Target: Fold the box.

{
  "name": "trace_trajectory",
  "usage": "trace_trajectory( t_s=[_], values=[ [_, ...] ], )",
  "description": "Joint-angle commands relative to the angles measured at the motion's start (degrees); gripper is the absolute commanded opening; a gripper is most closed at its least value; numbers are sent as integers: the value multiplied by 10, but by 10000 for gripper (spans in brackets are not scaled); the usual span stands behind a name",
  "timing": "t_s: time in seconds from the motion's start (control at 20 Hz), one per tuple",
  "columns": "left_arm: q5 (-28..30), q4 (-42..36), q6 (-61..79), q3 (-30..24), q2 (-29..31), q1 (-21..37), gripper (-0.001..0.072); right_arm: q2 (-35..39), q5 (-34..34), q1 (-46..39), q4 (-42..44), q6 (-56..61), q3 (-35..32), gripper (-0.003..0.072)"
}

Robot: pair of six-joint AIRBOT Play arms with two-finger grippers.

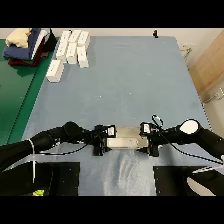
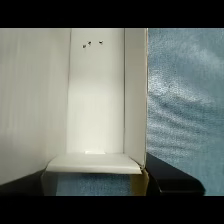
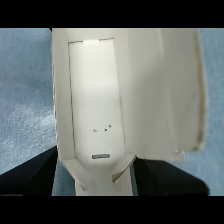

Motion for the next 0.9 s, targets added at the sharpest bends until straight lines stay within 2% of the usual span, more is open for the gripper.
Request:
trace_trajectory(
  t_s=[0.0, 0.25, 0.5, 0.65, 0.7, 0.75, 0.85],
  values=[
    [2, 0, -1, 0, 0, 1, 416, 37, 11, -1, -70, 87, 0, 718],
    [2, 0, -1, 0, 0, 1, 416, 110, 34, -15, -137, 144, 0, 716],
    [2, 0, -1, 0, 0, 1, 416, 184, 58, -18, -109, 144, 0, 714],
    [2, 0, -1, 0, 0, 1, 415, 195, 73, -18, -56, 162, 0, 713],
    [2, 0, -1, 0, 0, 1, 416, 195, 81, -18, -23, 206, 0, 713],
    [2, 0, -1, 0, 0, 1, 416, 193, 86, -18, 23, 312, 0, 713],
    [2, 0, -1, 0, 0, 1, 415, 193, 89, -18, 63, 605, 0, 713]
  ],
)
